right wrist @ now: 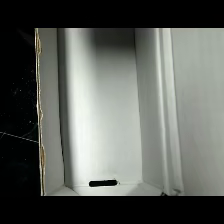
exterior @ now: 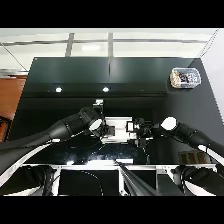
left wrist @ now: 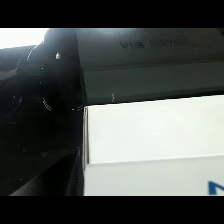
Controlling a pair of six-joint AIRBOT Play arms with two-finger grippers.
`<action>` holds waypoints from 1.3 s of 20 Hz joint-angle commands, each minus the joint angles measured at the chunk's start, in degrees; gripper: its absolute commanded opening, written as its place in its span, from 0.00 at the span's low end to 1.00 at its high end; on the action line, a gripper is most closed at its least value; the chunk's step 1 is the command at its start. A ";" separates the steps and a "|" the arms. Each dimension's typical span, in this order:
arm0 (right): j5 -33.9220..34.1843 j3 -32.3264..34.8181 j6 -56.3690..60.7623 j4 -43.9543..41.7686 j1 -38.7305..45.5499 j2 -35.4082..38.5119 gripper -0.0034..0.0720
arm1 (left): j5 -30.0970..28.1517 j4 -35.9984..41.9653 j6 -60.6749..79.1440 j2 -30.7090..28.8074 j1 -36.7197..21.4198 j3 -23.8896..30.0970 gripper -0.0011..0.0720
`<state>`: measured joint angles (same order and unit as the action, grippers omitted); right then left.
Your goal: Fold the box and place the chain.
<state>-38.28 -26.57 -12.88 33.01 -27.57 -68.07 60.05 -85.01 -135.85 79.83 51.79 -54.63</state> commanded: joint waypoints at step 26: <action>-0.07 0.04 0.00 0.02 -0.04 0.00 0.53 | 0.50 -1.77 -4.00 1.18 0.92 -1.55 0.05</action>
<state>-38.24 -26.57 -12.69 32.99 -27.55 -68.03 61.01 -86.72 -140.14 81.03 52.75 -56.12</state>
